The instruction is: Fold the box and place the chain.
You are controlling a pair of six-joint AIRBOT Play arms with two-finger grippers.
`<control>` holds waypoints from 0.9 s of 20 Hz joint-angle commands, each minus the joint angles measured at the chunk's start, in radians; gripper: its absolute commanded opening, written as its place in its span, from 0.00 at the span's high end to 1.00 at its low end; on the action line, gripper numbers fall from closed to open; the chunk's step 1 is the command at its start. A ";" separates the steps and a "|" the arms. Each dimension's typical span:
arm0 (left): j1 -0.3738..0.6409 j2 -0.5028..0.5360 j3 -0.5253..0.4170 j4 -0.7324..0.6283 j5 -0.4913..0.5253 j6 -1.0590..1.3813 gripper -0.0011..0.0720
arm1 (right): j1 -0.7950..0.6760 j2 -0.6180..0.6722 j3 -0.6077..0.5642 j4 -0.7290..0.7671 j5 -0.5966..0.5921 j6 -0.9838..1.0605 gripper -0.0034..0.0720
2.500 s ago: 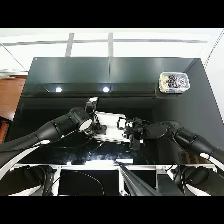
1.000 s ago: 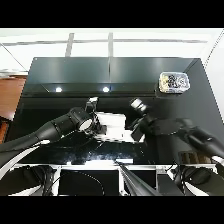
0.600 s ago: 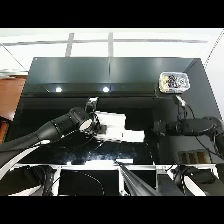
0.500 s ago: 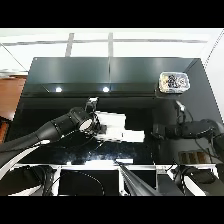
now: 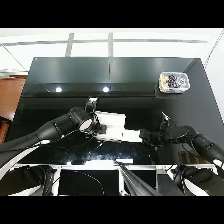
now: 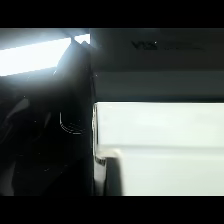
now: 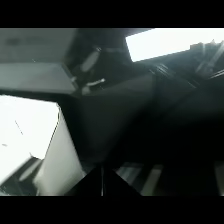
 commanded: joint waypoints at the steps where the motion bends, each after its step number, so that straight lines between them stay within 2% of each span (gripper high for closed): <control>1: 0.000 0.000 0.000 0.002 0.000 0.001 0.95 | 0.034 -0.023 0.036 0.034 0.047 -0.011 0.92; 2: 0.000 0.000 0.000 0.002 0.000 0.001 0.95 | 0.034 -0.023 0.053 0.034 0.038 -0.012 0.91; 3: 0.000 0.000 0.000 0.002 0.000 0.001 0.95 | 0.034 -0.023 0.071 0.034 0.021 -0.015 0.77; 4: 0.000 0.000 0.000 0.001 0.000 0.001 0.95 | 0.034 -0.023 0.093 0.034 -0.008 -0.017 0.40; 5: 0.000 0.000 0.000 0.002 0.000 0.001 0.95 | 0.034 -0.023 0.119 0.034 -0.047 -0.041 0.30; 8: 0.000 0.000 0.000 0.002 0.000 0.001 0.95 | 0.034 -0.023 0.182 0.034 -0.148 -0.075 0.30; 10: 0.000 0.000 0.000 0.002 0.000 0.001 0.95 | 0.044 -0.023 0.205 0.035 -0.166 -0.075 0.30; 18: 0.000 0.000 0.000 0.002 0.000 0.001 0.95 | 0.164 -0.026 0.229 0.033 -0.069 -0.015 0.31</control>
